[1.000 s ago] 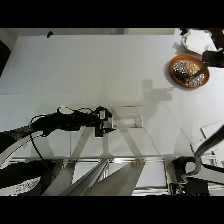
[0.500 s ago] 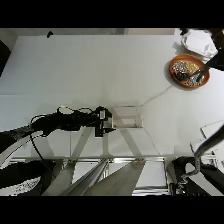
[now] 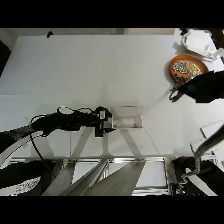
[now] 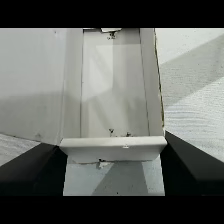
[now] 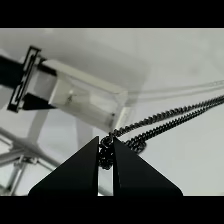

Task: Fold the box and place the chain.

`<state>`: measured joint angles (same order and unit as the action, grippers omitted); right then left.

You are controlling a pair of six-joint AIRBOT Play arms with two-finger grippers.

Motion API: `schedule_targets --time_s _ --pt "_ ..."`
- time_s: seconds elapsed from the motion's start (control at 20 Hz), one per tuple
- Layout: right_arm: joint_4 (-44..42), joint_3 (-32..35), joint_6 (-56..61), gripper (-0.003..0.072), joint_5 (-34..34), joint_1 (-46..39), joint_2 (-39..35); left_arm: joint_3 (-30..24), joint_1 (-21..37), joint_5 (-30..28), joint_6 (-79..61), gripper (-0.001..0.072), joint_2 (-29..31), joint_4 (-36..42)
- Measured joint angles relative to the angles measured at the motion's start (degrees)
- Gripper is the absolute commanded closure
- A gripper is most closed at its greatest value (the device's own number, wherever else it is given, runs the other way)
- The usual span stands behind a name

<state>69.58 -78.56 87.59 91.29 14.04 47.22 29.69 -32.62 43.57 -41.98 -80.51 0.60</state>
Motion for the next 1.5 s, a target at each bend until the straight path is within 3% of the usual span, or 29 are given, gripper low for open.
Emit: schedule_targets --time_s 0.4,0.7,1.0,1.5 --pt "6.01 11.28 7.30 0.0671 -8.00 17.99 -0.48 0.00 0.00 0.00 0.00 0.0303 0.00 -0.02" --pt "6.95 23.19 10.84 0.0671 -21.35 26.82 -0.50 0.00 0.00 0.00 0.00 0.0303 0.00 0.00" --pt "7.17 32.37 12.55 0.0671 -37.31 29.38 -0.37 0.00 0.00 0.00 0.00 0.0303 0.00 0.00" --pt "7.10 36.24 12.63 0.0671 -47.17 29.77 9.27 0.00 0.00 0.00 0.00 0.0303 0.00 0.00"
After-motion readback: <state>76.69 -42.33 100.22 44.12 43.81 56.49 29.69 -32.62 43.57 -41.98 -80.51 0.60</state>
